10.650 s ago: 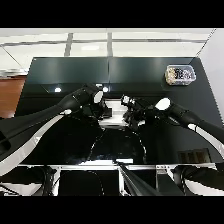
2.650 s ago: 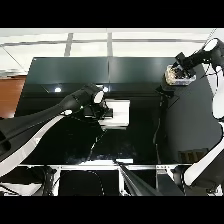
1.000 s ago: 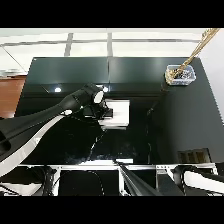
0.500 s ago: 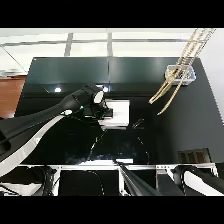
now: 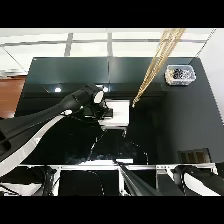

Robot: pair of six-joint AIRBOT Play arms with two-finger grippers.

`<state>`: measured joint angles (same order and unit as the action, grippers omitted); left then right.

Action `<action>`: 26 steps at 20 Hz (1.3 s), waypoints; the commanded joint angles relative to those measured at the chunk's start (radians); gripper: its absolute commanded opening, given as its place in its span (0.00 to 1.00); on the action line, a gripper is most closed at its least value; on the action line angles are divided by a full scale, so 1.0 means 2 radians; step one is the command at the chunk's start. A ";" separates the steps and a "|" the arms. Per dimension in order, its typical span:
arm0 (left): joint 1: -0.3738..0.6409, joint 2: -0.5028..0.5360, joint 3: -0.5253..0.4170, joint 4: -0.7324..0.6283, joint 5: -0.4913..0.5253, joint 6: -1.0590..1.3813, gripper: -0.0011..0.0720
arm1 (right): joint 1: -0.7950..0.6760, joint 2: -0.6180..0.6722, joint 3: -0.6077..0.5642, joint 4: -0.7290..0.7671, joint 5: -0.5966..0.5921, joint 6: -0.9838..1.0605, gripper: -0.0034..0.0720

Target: Fold the box and place the chain.

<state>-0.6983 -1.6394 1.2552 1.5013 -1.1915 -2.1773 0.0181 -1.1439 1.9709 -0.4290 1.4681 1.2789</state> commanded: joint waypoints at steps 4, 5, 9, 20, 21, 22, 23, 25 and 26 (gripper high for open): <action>0.000 0.000 0.000 0.000 -0.001 0.000 0.05 | 0.074 -0.008 -0.014 -0.052 -0.034 -0.003 0.06; 0.000 0.000 0.000 0.000 -0.001 0.000 0.05 | 0.080 -0.011 -0.014 -0.054 -0.038 -0.003 0.06; 0.000 0.000 0.000 0.000 -0.001 0.000 0.05 | 0.093 -0.028 -0.014 -0.064 -0.042 -0.002 0.06; 0.000 0.000 0.000 0.000 -0.001 0.000 0.05 | 0.114 -0.051 -0.130 -0.117 -0.025 0.001 0.06; 0.000 0.000 0.000 0.000 -0.001 0.000 0.05 | 0.114 -0.051 -0.139 -0.151 -0.022 0.006 0.06; 0.000 0.000 0.000 0.000 -0.001 0.000 0.05 | 0.114 -0.051 -0.145 -0.183 -0.015 0.014 0.06; 0.000 0.000 0.000 0.000 -0.001 0.000 0.05 | 0.114 -0.051 -0.151 -0.208 -0.005 0.019 0.06; 0.000 0.000 0.000 0.000 -0.001 0.000 0.05 | 0.115 -0.051 -0.166 -0.220 0.018 0.023 0.06; 0.000 0.000 0.000 0.000 0.000 0.000 0.05 | 0.115 -0.051 -0.174 -0.220 0.026 0.023 0.06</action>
<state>-0.6983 -1.6394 1.2552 1.5013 -1.1934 -2.1773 0.2462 -1.2461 1.6691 -0.7929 1.4639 1.3094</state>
